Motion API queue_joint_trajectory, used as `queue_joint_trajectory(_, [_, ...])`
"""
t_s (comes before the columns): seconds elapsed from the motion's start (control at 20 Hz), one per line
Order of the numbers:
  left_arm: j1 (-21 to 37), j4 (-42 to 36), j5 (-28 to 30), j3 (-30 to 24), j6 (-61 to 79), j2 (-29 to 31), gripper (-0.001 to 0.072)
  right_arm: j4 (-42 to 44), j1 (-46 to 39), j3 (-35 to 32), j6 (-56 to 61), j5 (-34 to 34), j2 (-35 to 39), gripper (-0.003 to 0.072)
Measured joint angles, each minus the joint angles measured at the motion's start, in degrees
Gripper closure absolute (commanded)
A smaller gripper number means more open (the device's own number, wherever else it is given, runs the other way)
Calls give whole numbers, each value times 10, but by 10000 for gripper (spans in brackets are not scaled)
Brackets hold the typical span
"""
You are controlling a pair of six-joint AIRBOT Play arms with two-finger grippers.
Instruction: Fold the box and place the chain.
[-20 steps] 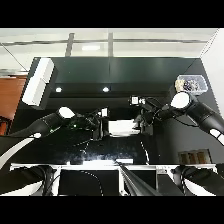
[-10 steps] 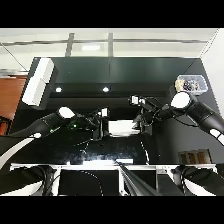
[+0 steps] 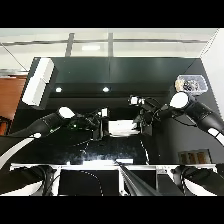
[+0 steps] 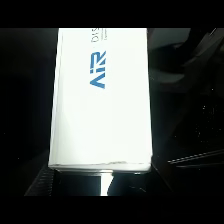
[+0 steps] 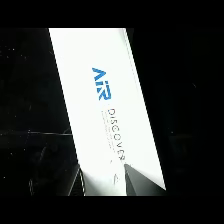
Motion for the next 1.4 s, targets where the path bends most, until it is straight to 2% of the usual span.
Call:
queue_joint_trajectory(0.55, [0, 0, 0, 0, 0, 0, 222, -10, 0, 0, 17, 1, -7, 349])
queue_joint_trajectory(1.05, [0, 0, 0, 0, -1, 0, 222, 3, -2, 3, 74, 6, 18, 350])
queue_joint_trajectory(1.1, [0, 0, 0, 0, 0, 0, 222, 9, -5, 7, 90, 12, 22, 376])
queue_joint_trajectory(1.15, [0, 0, 0, 0, 0, 0, 222, 18, -11, 10, 109, 19, 26, 511])
queue_joint_trajectory(1.2, [0, 0, 0, 0, 0, 0, 222, 28, -20, 13, 136, 29, 30, 678])
queue_joint_trajectory(1.4, [0, 0, 0, 0, 0, 0, 222, 78, -60, -10, 268, 67, 36, 676])
